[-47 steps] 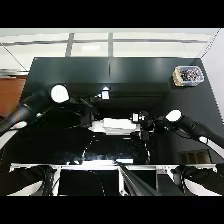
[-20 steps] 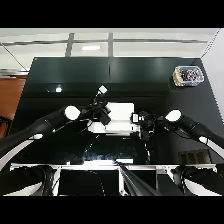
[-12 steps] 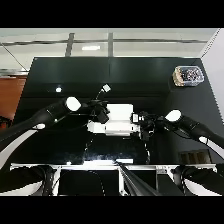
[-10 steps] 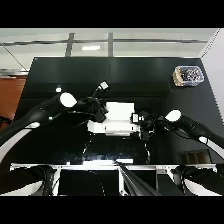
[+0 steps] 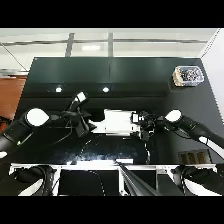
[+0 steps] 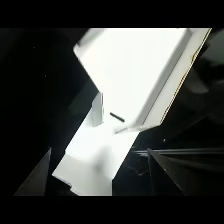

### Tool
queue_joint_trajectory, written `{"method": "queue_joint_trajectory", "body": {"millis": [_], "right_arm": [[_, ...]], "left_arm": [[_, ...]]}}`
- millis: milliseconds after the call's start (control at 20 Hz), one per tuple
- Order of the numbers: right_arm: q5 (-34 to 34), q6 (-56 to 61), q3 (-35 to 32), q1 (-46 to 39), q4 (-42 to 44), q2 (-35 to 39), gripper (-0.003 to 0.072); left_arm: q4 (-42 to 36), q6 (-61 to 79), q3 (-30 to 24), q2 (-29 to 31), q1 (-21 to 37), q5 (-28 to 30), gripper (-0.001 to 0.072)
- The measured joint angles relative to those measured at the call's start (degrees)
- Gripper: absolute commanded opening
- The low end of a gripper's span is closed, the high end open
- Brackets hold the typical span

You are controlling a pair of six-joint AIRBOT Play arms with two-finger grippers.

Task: Fold the box and place the chain.

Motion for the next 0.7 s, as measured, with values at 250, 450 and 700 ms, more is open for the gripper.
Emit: {"method": "queue_joint_trajectory", "body": {"millis": [250,450,700], "right_arm": [[0.00,0.00,0.00,0.00,0.00,0.00,0.0344],[0.00,0.00,0.00,0.00,0.00,0.00,0.0344],[0.00,-0.02,0.00,0.00,0.00,0.00,0.0344]], "left_arm": [[0.09,9.09,-2.60,-2.64,-2.78,4.52,0.0693],[-0.09,12.94,-1.70,-6.71,-5.68,7.08,0.0692],[0.74,15.39,1.86,-12.11,-7.87,8.59,0.0604]]}}
